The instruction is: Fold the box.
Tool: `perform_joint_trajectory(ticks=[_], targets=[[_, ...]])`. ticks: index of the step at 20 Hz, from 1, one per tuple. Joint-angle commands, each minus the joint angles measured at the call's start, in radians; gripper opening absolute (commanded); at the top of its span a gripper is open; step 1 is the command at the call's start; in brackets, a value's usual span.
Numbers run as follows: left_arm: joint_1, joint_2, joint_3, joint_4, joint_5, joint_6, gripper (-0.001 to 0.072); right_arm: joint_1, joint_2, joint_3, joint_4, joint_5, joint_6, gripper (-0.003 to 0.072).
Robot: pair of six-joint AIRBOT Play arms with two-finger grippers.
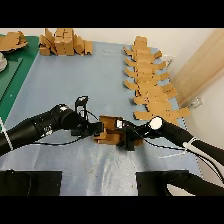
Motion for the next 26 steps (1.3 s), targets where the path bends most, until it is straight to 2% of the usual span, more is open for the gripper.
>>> perform_joint_trajectory(ticks=[1,12,19,26], targets=[[-0.018,-0.008,0.002,-0.003,0.013,-0.005,0.0502,0.000,0.001,0.000,0.000,0.000,0.000,0.0498],[-0.049,-0.025,0.008,-0.033,0.016,-0.009,0.0500,0.000,0.001,0.000,0.000,0.000,0.000,0.0498],[-0.066,-0.120,0.086,-0.025,-0.001,-0.005,0.0499,0.000,0.001,0.000,0.000,0.000,0.000,0.0498],[-0.070,-0.191,0.169,0.054,-0.134,-0.042,0.0498,0.000,0.001,0.000,0.000,0.000,0.000,0.0498]])
